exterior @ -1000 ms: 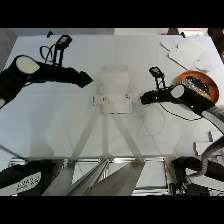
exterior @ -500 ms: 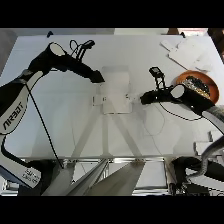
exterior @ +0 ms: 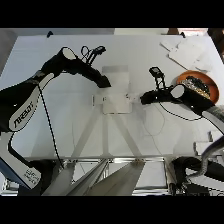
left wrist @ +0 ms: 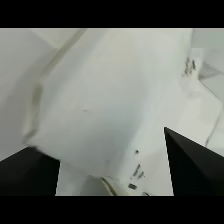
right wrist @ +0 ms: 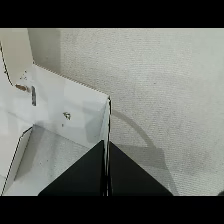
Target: Fold the box and place the chain.
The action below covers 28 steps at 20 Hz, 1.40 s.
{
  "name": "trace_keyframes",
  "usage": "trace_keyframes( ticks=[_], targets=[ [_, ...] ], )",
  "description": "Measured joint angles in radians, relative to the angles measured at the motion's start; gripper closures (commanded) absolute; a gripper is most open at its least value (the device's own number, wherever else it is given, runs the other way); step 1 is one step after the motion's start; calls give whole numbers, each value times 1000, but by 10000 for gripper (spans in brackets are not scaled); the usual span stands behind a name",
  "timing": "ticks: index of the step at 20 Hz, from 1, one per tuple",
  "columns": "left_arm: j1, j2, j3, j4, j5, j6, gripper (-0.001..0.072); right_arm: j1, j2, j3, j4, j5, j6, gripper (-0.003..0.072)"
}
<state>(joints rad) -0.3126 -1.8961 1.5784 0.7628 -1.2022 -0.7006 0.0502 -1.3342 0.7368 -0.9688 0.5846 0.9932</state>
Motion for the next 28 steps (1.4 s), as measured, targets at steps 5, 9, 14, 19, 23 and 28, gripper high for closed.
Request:
trace_keyframes(
  ticks=[5,9,14,19,23,28],
  targets=[
    [-15,-6,0,-1,-66,97,329,0,0,0,0,0,0,669],
    [-26,-8,1,0,-69,164,701,0,0,0,0,0,0,669],
    [-35,-9,1,1,-65,201,699,0,0,0,-1,0,0,669],
    [-38,-9,1,1,-65,210,699,0,0,0,-1,0,0,669],
    [-38,-9,1,1,-66,208,699,0,0,0,0,0,0,669],
    [-38,-9,1,0,-66,204,699,0,0,0,0,0,0,669]
  ],
)
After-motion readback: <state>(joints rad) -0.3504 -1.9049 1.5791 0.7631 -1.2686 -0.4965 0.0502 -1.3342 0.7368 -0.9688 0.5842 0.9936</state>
